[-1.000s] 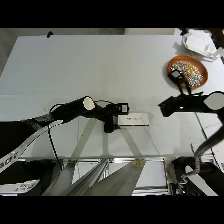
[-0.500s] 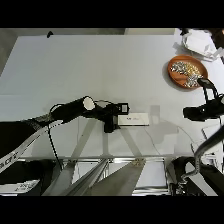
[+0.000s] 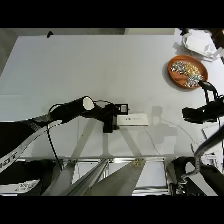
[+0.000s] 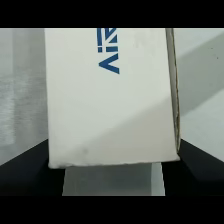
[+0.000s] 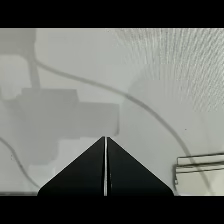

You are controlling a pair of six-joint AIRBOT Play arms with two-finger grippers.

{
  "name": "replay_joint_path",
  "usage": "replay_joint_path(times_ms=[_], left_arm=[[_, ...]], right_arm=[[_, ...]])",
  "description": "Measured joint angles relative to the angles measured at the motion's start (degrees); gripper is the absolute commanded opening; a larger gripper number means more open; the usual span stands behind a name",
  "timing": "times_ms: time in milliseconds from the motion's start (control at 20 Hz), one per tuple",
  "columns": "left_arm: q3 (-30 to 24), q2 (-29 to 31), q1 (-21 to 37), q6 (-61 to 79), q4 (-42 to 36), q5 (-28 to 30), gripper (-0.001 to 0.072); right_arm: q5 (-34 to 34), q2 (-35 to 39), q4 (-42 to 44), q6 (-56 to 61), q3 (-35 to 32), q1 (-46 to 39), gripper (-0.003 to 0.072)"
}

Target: Fold the box and place the chain.

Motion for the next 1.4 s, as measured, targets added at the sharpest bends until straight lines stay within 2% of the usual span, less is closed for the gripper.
replay_joint_path(times_ms=[50,100,350,600,750,950,1200,1400], left_arm=[[0.0,0.1,0.0,0.0,0.0,-0.1,0.0184],[0.0,0.2,0.0,0.0,0.2,-0.2,0.0011],[0.0,2.1,0.3,-1.2,5.9,0.7,0.0002],[0.0,8.1,4.6,-11.7,19.8,4.3,0.0000],[0.0,11.7,11.4,-19.0,24.7,4.9,-0.0001],[0.0,14.4,22.5,-28.5,27.2,5.2,-0.0001],[0.0,15.4,36.3,-38.8,32.8,3.6,0.0000],[0.0,14.7,46.2,-45.5,37.9,0.2,0.0001]], right_arm=[[0.2,0.0,0.2,0.0,0.0,0.0,0.0017],[0.2,0.0,0.3,0.0,0.0,0.0,0.0017],[0.5,0.0,1.2,0.1,0.0,0.0,0.0017],[0.4,0.0,1.4,0.0,0.0,0.0,0.0017],[0.4,0.0,1.4,0.0,0.0,0.0,0.0018],[0.0,0.0,1.4,-0.1,0.0,0.0,0.0018],[-0.8,0.0,1.4,-0.1,0.0,0.0,0.0018],[-1.1,0.0,1.4,-0.1,0.0,0.0,0.0018]])
